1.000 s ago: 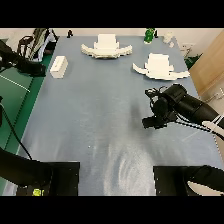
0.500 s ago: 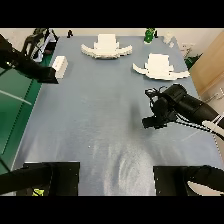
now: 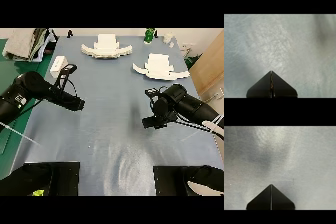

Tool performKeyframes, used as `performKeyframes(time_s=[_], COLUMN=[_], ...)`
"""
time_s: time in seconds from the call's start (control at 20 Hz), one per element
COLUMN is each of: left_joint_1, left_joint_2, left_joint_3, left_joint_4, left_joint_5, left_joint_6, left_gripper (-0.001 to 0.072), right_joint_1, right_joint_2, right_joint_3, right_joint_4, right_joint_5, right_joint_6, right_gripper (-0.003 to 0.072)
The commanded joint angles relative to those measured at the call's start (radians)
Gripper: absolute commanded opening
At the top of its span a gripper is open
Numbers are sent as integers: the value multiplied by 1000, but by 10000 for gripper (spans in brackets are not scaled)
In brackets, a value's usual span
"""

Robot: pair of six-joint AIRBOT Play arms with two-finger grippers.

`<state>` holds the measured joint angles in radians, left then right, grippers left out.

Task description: Fold the box.

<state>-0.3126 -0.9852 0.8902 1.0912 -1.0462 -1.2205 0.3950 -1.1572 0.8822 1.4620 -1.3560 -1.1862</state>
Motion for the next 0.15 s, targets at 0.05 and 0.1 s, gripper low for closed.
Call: performKeyframes(time_s=[0.05, 0.1], left_joint_1=[-42, -42], left_joint_2=[10, 10], left_joint_3=[-37, -37], left_joint_4=[1, 0], left_joint_5=[50, 50], left_joint_6=[-10, -10], left_gripper=[15, 15], right_joint_1=[0, 0], right_joint_2=[-1, -1], right_joint_3=[1, 1], right_joint_4=[0, 0], right_joint_5=[0, 0], right_joint_6=[0, 0], right_gripper=[5, 5])
